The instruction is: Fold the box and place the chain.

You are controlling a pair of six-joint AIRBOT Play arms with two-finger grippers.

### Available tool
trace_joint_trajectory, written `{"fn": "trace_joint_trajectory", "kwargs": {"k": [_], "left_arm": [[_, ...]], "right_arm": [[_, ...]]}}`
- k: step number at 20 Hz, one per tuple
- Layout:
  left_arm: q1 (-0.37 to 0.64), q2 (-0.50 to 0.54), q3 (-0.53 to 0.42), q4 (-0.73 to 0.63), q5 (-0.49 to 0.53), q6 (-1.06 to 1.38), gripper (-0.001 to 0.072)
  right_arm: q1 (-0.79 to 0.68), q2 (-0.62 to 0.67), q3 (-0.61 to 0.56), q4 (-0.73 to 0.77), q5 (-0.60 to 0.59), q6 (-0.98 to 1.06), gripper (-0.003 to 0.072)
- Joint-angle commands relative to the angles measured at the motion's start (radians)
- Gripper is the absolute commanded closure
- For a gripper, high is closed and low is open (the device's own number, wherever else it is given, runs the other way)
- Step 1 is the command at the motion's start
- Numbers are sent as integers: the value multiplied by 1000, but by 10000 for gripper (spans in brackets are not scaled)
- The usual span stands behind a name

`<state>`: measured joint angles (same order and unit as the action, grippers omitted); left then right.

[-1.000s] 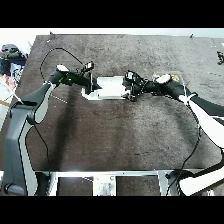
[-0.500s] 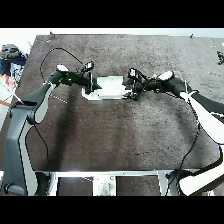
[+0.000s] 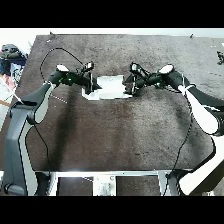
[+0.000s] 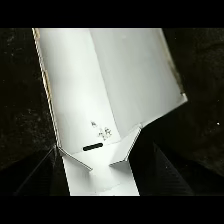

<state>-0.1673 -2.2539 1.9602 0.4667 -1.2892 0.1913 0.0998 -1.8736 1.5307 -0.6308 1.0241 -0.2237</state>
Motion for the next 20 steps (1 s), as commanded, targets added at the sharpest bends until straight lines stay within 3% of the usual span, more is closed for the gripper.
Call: {"fn": "trace_joint_trajectory", "kwargs": {"k": [1, 7, 11, 20], "left_arm": [[0, 0, 0, 0, 0, 0, 697], [0, 0, 0, 0, 0, 0, 697], [0, 0, 0, 0, -1, 0, 697], [0, 0, 0, 0, 0, 0, 697]], "right_arm": [[-1, -47, 68, -2, 61, 27, 22], [-1, -131, 160, 7, 92, 26, 22], [1, -180, 218, 26, 175, 22, 22], [34, -219, 221, 9, 220, 11, 23]]}}
